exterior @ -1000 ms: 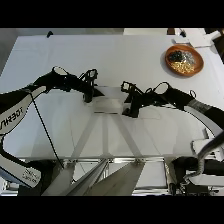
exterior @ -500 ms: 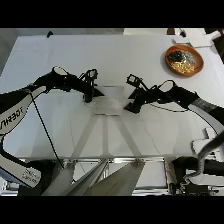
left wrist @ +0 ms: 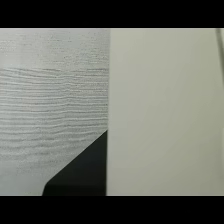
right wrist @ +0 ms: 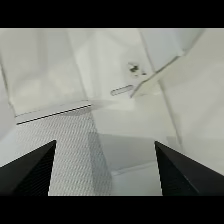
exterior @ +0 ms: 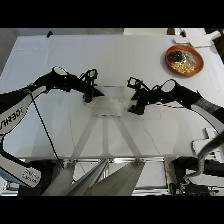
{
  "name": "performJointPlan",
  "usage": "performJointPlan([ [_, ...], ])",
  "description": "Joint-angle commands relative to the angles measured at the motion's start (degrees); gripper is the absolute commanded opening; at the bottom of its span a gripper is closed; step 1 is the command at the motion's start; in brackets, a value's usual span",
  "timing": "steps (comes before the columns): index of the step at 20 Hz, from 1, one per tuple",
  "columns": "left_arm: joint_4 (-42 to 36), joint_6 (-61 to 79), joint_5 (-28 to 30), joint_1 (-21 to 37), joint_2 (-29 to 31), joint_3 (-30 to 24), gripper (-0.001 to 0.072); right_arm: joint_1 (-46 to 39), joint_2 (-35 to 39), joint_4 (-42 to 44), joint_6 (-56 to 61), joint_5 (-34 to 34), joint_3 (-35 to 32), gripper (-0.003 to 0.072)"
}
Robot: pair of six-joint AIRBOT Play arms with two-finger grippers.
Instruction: Fold the box and place the chain.
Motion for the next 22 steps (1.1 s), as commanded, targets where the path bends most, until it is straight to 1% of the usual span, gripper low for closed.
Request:
performJointPlan([
  [1,0.0,0.0,0.0,0.0,0.0,0.0,0.0014,1.1,0.0,-1.8,-0.2,2.4,0.0,0.0686],
  [7,0.0,0.0,0.0,0.0,0.0,0.0,0.0014,3.8,-1.8,-0.6,-0.3,1.4,0.0,0.0686],
  [14,0.0,0.0,0.0,0.0,0.0,0.0,0.0014,8.0,-2.0,0.4,1.0,-2.3,0.0,0.0686],
  [17,0.0,0.0,0.0,0.0,0.0,0.0,0.0014,8.0,-2.0,0.4,4.6,-5.1,0.0,0.0686],
  [20,0.0,0.0,0.0,0.0,0.0,0.0,0.0014,8.0,-2.0,1.9,5.2,-5.2,0.0,0.0686],
  [22,0.0,0.0,0.0,0.0,0.0,0.0,0.0014,8.0,-1.9,2.3,6.7,-6.5,0.0,0.0686],
])
